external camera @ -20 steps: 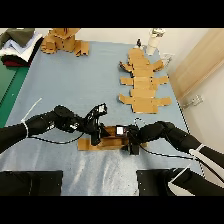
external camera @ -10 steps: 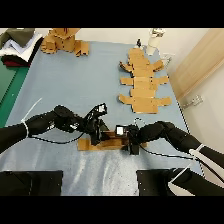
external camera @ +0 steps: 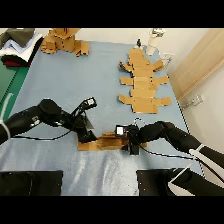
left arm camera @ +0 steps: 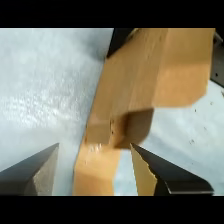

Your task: Fold the box.

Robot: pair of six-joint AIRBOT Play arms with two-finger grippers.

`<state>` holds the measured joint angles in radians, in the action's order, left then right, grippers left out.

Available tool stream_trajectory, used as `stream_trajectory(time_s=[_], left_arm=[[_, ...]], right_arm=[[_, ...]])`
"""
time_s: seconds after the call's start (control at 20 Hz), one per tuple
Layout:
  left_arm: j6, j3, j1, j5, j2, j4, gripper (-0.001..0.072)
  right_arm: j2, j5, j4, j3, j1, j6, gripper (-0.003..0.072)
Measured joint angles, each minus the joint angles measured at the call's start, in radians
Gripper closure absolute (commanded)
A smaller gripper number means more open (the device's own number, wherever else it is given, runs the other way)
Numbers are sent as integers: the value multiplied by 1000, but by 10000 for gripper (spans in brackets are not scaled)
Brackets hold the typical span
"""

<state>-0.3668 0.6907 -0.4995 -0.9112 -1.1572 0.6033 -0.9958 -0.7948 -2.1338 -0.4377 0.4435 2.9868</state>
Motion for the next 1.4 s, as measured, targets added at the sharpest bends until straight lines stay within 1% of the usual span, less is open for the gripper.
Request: stream_trajectory(time_s=[0.05, 0.15, 0.25, 0.3, 0.35, 0.4, 0.5, 0.6, 0.7, 0.8, 0.95, 1.1, 1.2, 1.4], left_arm=[[-85, 0, 7, -36, 24, 56, 697], [-248, -2, 18, -118, 53, 138, 698], [-397, -20, 16, -188, 68, 152, 698], [-452, -40, 9, -208, 72, 119, 698], [-484, -63, -2, -214, 76, 55, 698], [-497, -92, -17, -204, 77, -37, 698], [-481, -142, -48, -142, 71, -242, 698], [-428, -171, -71, -64, 42, -427, 698], [-371, -176, -84, 6, 1, -565, 698], [-328, -163, -92, 76, -37, -643, 699], [-285, -128, -108, 183, -74, -695, 699], [-261, -86, -137, 282, -109, -711, 699], [-262, -62, -157, 317, -144, -695, 699], [-301, -40, -176, 353, -200, -632, 699]], right_arm=[[0, 0, 0, 0, 0, 0, 250], [0, 0, 0, 0, 0, 0, 249], [0, 0, 0, 0, 0, 0, 249], [0, 0, 0, 0, 0, 0, 249], [0, 0, 0, 0, 0, 0, 249], [0, 0, 0, 0, 0, 0, 250], [0, 0, 0, 0, 0, 0, 249], [0, 0, 0, 0, 0, 0, 249], [0, 0, 0, 0, 0, 0, 250], [0, 0, 0, 0, 0, 0, 249], [0, 0, -2, 0, 0, -3, 249], [0, 0, -2, 0, 0, -2, 249], [0, 0, -2, 0, 0, -2, 250], [0, 0, -1, 0, 0, -1, 249]])
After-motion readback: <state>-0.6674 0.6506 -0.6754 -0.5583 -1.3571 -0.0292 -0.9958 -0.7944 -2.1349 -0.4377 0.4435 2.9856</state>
